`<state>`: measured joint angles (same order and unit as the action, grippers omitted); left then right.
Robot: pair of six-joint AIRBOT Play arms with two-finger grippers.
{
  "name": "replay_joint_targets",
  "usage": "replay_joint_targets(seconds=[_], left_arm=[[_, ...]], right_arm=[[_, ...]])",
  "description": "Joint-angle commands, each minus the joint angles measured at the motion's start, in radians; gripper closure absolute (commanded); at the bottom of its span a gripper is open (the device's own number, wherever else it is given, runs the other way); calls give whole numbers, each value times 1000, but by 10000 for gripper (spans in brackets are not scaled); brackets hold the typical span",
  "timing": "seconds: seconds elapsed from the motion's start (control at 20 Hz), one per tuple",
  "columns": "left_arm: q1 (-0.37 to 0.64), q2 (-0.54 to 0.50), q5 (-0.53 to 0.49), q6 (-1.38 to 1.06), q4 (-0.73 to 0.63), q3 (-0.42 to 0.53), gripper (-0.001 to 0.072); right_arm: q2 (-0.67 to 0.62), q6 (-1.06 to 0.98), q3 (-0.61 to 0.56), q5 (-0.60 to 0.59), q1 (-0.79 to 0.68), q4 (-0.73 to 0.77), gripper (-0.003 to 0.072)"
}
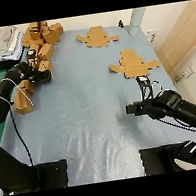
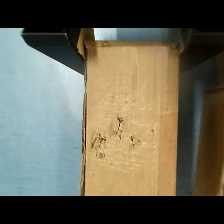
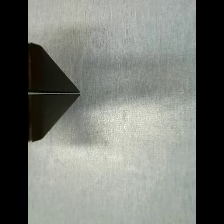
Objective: Fold the box.
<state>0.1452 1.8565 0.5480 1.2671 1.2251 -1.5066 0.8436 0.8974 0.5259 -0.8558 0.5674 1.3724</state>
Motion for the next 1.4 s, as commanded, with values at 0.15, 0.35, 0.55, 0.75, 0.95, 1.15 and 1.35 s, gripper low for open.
replay_joint_targets(seconds=[0.15,0.35,0.55,0.75,0.95,1.15,1.35], left_arm=[[9,84,-15,0,39,-107,315],[10,84,-46,-40,39,-120,315],[10,84,-88,-51,39,-119,315],[10,84,-82,-47,31,-119,316],[11,84,-64,-39,32,-119,16],[21,78,40,-40,36,-125,15],[56,50,378,-40,71,-233,6]], right_arm=[[1,0,0,0,0,0,680],[1,0,0,0,0,0,680],[1,0,0,0,0,0,680],[1,0,0,0,0,0,680],[1,0,0,0,0,0,680],[1,0,0,0,0,0,680],[1,0,0,0,0,0,680]])
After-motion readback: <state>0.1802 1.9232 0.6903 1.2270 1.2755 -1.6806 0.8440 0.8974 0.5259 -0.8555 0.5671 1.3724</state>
